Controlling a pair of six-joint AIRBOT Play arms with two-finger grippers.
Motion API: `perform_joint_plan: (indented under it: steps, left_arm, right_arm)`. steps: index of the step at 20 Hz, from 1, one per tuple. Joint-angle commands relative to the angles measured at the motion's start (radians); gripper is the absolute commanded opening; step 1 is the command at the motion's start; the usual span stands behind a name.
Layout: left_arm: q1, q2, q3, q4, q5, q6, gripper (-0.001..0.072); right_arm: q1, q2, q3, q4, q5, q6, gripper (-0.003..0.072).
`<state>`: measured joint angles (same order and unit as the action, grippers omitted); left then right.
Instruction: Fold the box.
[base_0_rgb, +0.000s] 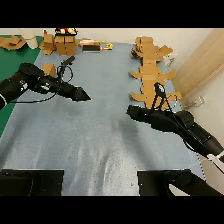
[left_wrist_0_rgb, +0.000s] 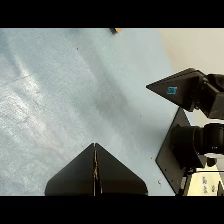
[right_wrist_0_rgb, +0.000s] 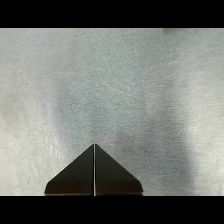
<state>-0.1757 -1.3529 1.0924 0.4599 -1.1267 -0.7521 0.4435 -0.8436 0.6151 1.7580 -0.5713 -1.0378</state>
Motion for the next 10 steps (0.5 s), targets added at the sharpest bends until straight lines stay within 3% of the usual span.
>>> perform_joint_plan:
  steps: [1,5,8,9,10]
  left_arm:
    - [0.001,-0.001,-0.001,0.000,0.000,0.000,0.0013]
    - [0.001,-0.001,-0.001,0.001,0.000,0.000,0.0013]
    - [0.001,-0.001,-0.001,0.000,0.000,0.000,0.0013]
    - [0.001,-0.001,-0.001,0.000,0.000,0.000,0.0013]
    - [0.001,-0.001,-0.001,0.000,0.000,0.000,0.0013]
  right_arm:
    - [0.001,-0.001,0.001,0.000,0.001,0.000,0.0006]
    - [0.000,-0.003,0.002,0.000,-0.004,0.000,0.0006]
    - [-0.102,-0.040,0.086,-0.053,-0.175,-0.020,0.0006]
    - [-0.180,-0.065,0.146,-0.071,-0.259,-0.074,0.0049]
    - [-0.284,-0.097,0.219,-0.076,-0.334,-0.151,0.0157]
